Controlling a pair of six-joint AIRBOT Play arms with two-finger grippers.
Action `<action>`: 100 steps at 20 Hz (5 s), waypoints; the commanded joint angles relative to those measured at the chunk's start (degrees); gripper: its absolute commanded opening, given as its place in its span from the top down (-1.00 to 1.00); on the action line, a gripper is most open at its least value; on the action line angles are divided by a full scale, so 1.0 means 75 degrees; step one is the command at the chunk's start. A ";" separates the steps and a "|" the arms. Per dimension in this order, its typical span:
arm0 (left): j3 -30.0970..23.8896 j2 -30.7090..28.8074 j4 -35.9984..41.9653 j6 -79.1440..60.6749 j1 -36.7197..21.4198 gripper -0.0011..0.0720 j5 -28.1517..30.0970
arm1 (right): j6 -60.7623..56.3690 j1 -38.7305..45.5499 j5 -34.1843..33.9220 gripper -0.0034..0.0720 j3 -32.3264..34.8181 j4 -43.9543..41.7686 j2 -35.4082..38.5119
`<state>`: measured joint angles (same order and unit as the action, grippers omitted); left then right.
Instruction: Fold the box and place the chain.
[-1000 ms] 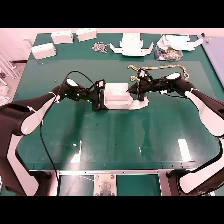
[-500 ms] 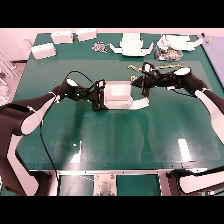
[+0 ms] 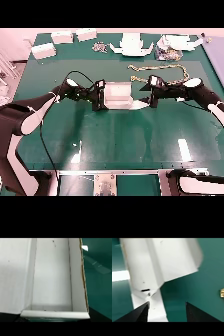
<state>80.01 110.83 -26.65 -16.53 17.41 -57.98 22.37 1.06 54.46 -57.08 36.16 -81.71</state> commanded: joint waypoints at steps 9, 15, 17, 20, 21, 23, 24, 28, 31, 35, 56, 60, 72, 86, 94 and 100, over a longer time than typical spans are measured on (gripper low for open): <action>-0.0003 -0.0006 0.0003 0.0000 0.0006 -0.31 0.0003 | 0.2040 0.0020 0.0405 -0.27 0.0204 -0.1084 -0.0976; -0.0003 -0.0006 0.0000 -0.0003 0.0006 -0.31 0.0003 | 0.2320 -0.0236 0.0402 -0.02 0.0102 -0.1440 -0.1139; -0.0003 -0.0006 0.0003 -0.0003 0.0006 -0.31 0.0006 | 0.2489 -0.0338 0.0402 0.01 0.0047 -0.1690 -0.1186; 0.0000 -0.0006 0.0003 -0.0003 0.0006 -0.31 0.0003 | 0.2512 -0.0481 0.0408 0.09 0.0017 -0.1976 -0.1244; 0.0000 -0.0006 0.0003 0.0000 0.0006 -0.31 0.0003 | 0.2512 -0.0533 0.0408 0.09 0.0017 -0.1970 -0.1268; 0.0000 -0.0006 0.0006 -0.0003 0.0006 -0.31 0.0003 | 0.2515 -0.0606 0.0402 0.08 0.0015 -0.1979 -0.1352; -0.0003 -0.0006 0.0009 -0.0003 0.0006 -0.31 0.0003 | 0.2512 -0.0627 0.0402 0.08 0.0017 -0.2034 -0.1390; 0.0000 -0.0006 0.0012 -0.0003 0.0006 -0.31 0.0006 | 0.2594 -0.0647 0.0408 0.08 -0.0009 -0.2291 -0.1580; -0.0003 -0.0006 0.0015 -0.0003 0.0006 -0.31 0.0003 | 0.2696 -0.0656 0.0428 -0.36 -0.0146 -0.2253 -0.1679; -0.0003 -0.0006 0.0015 -0.0003 0.0006 -0.31 0.0000 | 0.2938 -0.0653 0.0874 -0.73 -0.0323 -0.2078 -0.1845; 0.0000 -0.0006 0.0017 -0.0003 0.0006 -0.31 -0.0003 | 0.2410 -0.0650 0.0507 -0.60 -0.0560 -0.1530 -0.1711; -0.0003 -0.0006 0.0017 0.0000 0.0006 -0.31 0.0003 | 0.1419 -0.0350 0.0554 -0.55 -0.0557 -0.0988 -0.1215; 0.0000 -0.0006 0.0015 0.0000 0.0006 -0.31 0.0003 | -0.4237 0.0988 0.0799 0.88 -0.0682 -0.0673 0.0020; 0.0000 -0.0006 0.0017 -0.0003 0.0006 -0.31 0.0003 | -0.8332 0.1743 0.1212 0.89 -0.0525 0.1192 -0.0391; -0.0003 -0.0006 0.0015 -0.0003 0.0006 -0.31 0.0006 | -0.8326 0.0985 0.1204 0.88 -0.0525 0.1189 -0.1399; 0.0000 -0.0006 0.0017 -0.0003 0.0006 -0.31 0.0006 | -0.8323 0.0029 0.1300 0.88 -0.0595 0.0125 -0.1480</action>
<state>79.99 110.83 -26.55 -16.53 17.47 -57.95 -39.97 4.56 63.51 -61.23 40.82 -92.38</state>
